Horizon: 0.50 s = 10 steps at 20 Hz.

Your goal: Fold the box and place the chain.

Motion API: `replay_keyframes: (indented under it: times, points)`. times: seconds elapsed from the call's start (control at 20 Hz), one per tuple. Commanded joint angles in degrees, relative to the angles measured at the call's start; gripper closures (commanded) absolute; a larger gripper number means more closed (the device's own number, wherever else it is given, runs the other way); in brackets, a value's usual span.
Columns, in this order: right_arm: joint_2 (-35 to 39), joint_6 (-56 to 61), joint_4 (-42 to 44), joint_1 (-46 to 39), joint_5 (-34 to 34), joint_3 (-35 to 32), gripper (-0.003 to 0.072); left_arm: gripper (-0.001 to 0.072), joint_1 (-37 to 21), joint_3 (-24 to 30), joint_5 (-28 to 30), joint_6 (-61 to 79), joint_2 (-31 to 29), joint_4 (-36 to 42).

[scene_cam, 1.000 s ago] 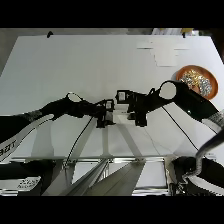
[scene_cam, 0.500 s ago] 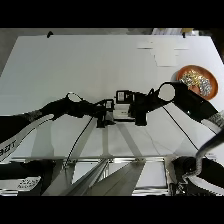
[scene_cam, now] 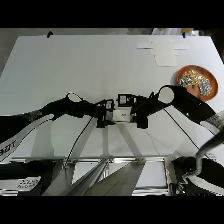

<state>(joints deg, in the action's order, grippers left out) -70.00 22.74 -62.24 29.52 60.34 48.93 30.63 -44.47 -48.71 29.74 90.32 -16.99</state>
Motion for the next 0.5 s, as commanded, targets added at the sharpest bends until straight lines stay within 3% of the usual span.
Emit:
replay_keyframes:
  times: [0.0,0.25,0.4,0.45]
  points:
    - [0.02,-0.74,2.82,0.07,0.07,-0.22,0.0346,0.0457,-0.07,0.02,0.02,-0.2,-0.04,0.04]
    - [0.83,-0.74,2.8,0.04,0.09,-0.22,0.0382,0.0457,-0.07,0.02,0.04,-0.2,-0.04,0.04]
    - [1.92,-2.54,2.73,0.04,0.0,-0.22,0.0525,0.0457,-0.07,0.02,0.04,-0.2,-0.04,0.04]
    - [2.05,-2.97,2.73,0.04,-0.46,-0.22,0.0612,0.0457,-0.07,0.0,0.02,-0.2,-0.04,0.04]
